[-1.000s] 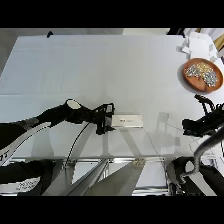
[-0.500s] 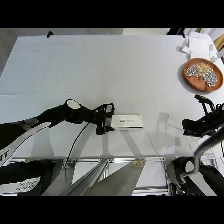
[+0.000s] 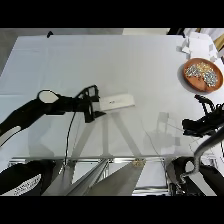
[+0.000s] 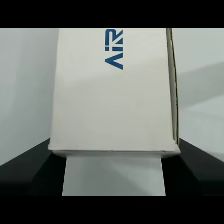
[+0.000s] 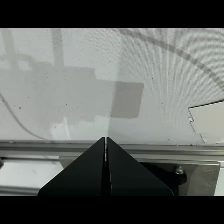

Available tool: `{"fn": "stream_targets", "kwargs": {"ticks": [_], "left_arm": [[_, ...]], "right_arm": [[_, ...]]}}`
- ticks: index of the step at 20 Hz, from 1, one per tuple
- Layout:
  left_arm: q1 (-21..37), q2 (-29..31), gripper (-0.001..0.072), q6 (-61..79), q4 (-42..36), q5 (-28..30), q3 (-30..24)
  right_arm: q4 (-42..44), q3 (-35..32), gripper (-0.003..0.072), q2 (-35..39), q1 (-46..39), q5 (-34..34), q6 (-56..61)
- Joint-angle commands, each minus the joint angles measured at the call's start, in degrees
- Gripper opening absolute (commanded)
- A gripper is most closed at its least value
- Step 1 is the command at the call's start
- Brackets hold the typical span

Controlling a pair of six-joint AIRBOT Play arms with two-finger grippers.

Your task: Fold the box and place the chain.

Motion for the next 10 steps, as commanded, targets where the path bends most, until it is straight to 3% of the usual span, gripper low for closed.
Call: {"fn": "stream_targets", "kwargs": {"ticks": [1, 6, 8, 10], "left_arm": [[9.3, 7.2, 0.0008, -16.4, 10.7, 3.6, 0.1], [30.5, 12.0, 0.0007, -27.5, 12.3, 4.3, 0.0], [35.9, 11.4, 0.0003, -33.1, 14.4, 5.3, 0.0], [37.0, 10.1, 0.0004, -37.1, 20.0, 8.0, 0.0]], "right_arm": [[0.0, 0.0, 0.0018, 0.0, 0.0, 0.0, 0.0], [0.0, 0.0, 0.0018, 0.0, 0.0, 0.0, 0.0], [0.0, 0.0, 0.0018, 0.0, 0.0, 0.0, 0.0], [0.0, 0.0, 0.0018, 0.0, 0.0, 0.0, 0.0]]}}
